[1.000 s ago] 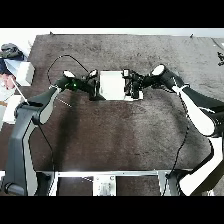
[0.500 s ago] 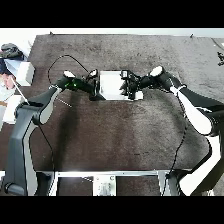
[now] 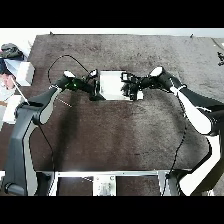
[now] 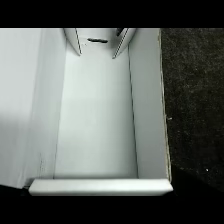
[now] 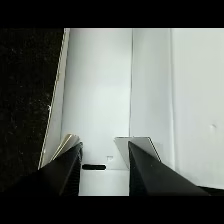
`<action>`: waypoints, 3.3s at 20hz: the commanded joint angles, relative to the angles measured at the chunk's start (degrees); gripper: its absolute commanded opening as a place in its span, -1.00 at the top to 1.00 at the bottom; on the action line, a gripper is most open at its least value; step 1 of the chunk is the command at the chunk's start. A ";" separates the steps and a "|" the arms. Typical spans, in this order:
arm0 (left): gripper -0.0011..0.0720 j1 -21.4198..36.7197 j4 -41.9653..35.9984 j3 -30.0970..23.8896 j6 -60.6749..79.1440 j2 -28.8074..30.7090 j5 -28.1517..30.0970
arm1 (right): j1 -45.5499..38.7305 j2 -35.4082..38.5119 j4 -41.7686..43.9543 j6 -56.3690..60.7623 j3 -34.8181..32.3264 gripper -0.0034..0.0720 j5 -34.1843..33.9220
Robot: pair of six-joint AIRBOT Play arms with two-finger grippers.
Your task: Fold the box and place the chain.
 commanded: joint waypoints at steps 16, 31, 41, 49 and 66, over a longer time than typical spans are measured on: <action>-0.44 0.07 0.04 -0.02 0.00 -0.02 -0.09 | 0.00 -0.42 0.83 -2.51 -0.02 -0.89 0.09; -0.44 0.07 0.04 -0.02 0.00 -0.02 -0.11 | -0.24 2.36 -9.79 14.93 0.11 0.53 0.33; -0.44 0.07 0.04 -0.02 0.02 -0.02 -0.04 | -9.60 11.65 -21.90 67.87 0.02 0.67 4.46; -0.44 0.07 0.04 -0.02 0.02 -0.02 -0.02 | -20.33 8.63 -9.16 75.84 -4.87 0.67 9.22; -0.44 0.07 0.04 -0.02 0.02 -0.02 -0.04 | -16.59 -0.46 26.18 54.88 -10.78 0.58 11.37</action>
